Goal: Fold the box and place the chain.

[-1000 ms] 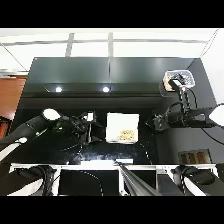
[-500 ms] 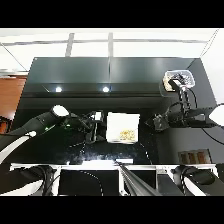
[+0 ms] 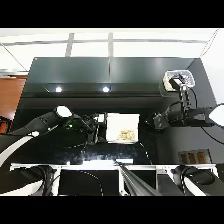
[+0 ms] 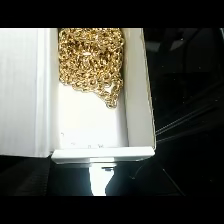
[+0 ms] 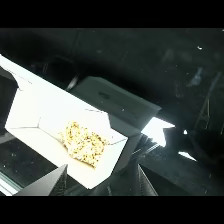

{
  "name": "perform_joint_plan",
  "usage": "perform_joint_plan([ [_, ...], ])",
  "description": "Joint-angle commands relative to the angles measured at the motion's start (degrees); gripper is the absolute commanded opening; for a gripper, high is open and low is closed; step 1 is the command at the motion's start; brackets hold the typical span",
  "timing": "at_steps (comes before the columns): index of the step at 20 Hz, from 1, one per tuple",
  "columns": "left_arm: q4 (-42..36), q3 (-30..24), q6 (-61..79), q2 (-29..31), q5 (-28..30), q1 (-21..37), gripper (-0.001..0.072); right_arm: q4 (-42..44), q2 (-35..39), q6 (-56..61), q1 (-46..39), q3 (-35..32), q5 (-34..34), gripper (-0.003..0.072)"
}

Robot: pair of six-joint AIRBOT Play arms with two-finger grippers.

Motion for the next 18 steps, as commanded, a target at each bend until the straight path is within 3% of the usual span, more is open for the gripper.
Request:
perform_joint_plan([
  [1,-0.1,0.1,-1.4,0.0,2.0,-0.7,0.0708,-0.6,0.0,0.0,0.0,0.0,-1.3,0.0517],
  [4,0.1,0.1,-1.4,0.0,2.1,-1.0,0.0672,-1.4,0.0,0.0,0.0,0.0,-2.1,0.0517],
  [5,0.1,0.1,-1.4,0.0,2.1,-1.0,0.058,-2.0,0.0,0.0,0.0,0.0,-2.6,0.0517],
  [6,0.1,0.1,-1.4,0.0,2.0,-1.0,0.0421,-2.6,-0.1,0.0,0.0,0.0,-3.6,0.052],
  [7,0.2,0.1,-1.4,0.0,2.0,-1.0,0.0321,-3.1,-0.1,0.0,0.0,0.0,-5.4,0.0645],
  [8,0.2,0.1,-1.4,0.0,2.0,-1.0,0.0322,-2.8,-0.2,-0.1,0.1,0.1,-7.6,0.0682],
  [10,0.2,0.1,-1.4,0.0,2.0,-1.0,0.0322,-1.5,-2.0,-1.1,0.1,0.5,-12.0,0.0682],
  [15,0.2,0.1,-1.4,0.0,2.0,-1.0,0.033,-1.1,-17.4,-1.0,0.1,6.3,-17.5,0.0681],
  [18,0.2,0.1,-1.4,0.0,2.0,-1.0,0.033,4.6,-25.1,-7.5,0.1,9.4,-14.4,0.068],
])
